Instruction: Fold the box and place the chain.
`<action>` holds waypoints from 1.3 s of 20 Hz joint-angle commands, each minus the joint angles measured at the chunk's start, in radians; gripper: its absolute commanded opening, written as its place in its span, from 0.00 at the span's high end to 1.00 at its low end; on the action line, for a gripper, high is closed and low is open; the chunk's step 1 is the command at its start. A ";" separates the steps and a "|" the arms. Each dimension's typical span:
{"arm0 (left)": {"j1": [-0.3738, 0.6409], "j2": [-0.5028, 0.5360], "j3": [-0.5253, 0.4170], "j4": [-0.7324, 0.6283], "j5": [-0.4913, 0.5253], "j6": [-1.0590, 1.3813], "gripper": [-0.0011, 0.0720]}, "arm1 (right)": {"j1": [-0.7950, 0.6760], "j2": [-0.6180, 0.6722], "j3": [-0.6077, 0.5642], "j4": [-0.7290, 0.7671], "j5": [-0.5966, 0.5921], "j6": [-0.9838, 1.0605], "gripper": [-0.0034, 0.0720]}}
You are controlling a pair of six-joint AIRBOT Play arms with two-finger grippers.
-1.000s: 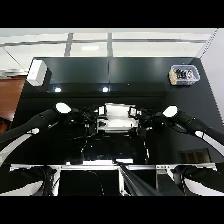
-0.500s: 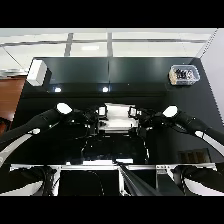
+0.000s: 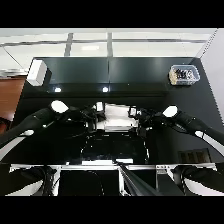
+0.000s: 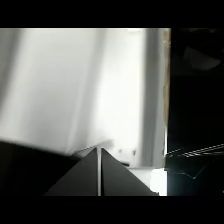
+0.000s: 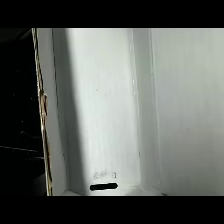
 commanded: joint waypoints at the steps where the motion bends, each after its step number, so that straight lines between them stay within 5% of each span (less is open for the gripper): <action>1: 0.074 0.140 0.008 0.233 -0.026 -0.385 0.95 | 0.001 0.000 0.001 0.000 0.000 -0.001 0.78; 5: 0.249 0.232 0.008 0.344 -0.226 -0.693 0.95 | 0.001 0.000 0.001 -0.001 0.000 -0.001 0.78; 10: 0.489 0.198 0.008 0.343 -0.348 -1.332 0.95 | 0.001 0.000 0.001 0.000 0.000 -0.001 0.78; 13: 0.567 0.166 0.003 0.319 -0.416 -1.417 0.95 | 0.001 0.000 0.001 -0.001 0.000 -0.001 0.77; 22: 0.565 -0.100 -0.009 0.174 -0.421 -1.390 0.95 | 0.001 0.000 0.001 0.000 0.000 -0.001 0.78; 26: 0.406 -0.185 -0.004 0.138 -0.370 -1.365 0.95 | 0.001 0.000 0.001 0.000 0.000 -0.001 0.78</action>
